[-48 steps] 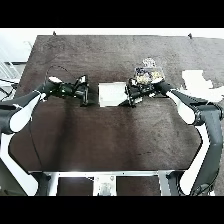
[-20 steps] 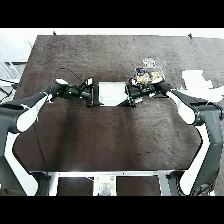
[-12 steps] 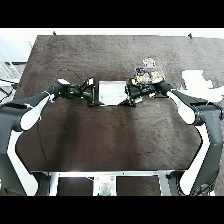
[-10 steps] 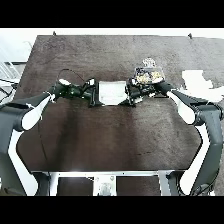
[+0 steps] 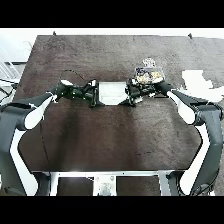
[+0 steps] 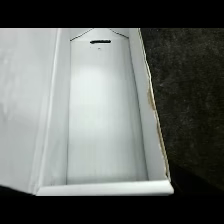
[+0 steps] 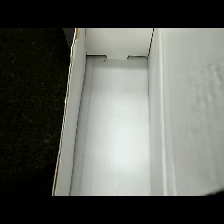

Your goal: Fold the box and place the chain.

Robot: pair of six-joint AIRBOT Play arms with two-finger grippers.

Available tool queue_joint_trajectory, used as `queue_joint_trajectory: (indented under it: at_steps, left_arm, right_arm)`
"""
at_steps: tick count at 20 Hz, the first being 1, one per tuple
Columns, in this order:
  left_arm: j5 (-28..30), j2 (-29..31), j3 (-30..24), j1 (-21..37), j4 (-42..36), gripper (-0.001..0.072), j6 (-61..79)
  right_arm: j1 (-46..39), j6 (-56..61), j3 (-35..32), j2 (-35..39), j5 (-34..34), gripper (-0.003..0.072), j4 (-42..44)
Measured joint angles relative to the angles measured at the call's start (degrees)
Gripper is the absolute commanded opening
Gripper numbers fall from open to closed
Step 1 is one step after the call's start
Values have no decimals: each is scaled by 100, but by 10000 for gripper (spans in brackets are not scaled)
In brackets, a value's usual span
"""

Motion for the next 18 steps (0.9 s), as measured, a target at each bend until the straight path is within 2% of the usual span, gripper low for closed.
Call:
queue_joint_trajectory:
  at_steps: [18]
  left_arm:
    - [94, 0, 2, -2, 46, 624, -7]
  right_arm:
    - [0, -2, 0, 0, 11, 501, -7]
